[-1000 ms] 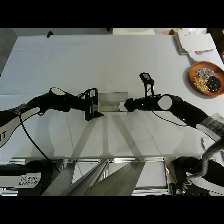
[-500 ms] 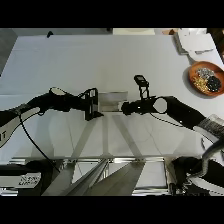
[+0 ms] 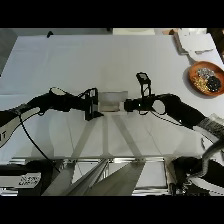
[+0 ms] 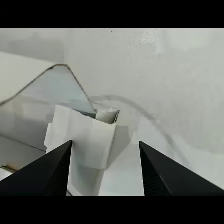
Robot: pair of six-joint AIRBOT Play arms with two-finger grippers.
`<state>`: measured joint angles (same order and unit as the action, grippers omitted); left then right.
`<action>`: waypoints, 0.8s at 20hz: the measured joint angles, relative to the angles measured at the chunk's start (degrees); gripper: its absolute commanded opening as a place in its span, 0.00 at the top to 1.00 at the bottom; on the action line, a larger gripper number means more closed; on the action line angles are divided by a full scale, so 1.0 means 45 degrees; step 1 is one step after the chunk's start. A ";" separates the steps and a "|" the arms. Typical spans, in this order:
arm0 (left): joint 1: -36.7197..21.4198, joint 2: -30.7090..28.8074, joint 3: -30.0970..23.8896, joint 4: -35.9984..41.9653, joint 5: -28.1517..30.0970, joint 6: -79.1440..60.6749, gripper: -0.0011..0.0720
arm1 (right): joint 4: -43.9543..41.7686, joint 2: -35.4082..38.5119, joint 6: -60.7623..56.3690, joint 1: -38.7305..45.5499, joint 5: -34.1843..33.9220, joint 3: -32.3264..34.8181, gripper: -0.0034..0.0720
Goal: Fold the box and place the chain.
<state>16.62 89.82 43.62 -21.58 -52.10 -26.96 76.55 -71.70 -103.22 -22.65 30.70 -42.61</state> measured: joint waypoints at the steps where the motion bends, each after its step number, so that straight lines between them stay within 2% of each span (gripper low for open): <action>1: 0.0000 0.0000 0.0000 0.0000 0.0000 0.0000 0.55 | 0.0398 0.0000 -0.0340 -0.0121 0.0010 -0.0010 0.39; 6: 0.0000 0.0000 0.0000 -0.0015 0.0000 -0.0015 0.55 | 0.1870 -0.0019 -0.1690 -0.0651 0.0398 -0.0053 0.39; 16: 0.0005 0.0000 0.0000 -0.0010 -0.0019 0.0005 0.55 | 0.2317 -0.0102 -0.2064 -0.0962 0.1073 -0.0554 0.39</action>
<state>16.64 89.82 43.62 -21.63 -52.18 -26.94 86.98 -72.16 -112.51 -26.98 35.53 -45.10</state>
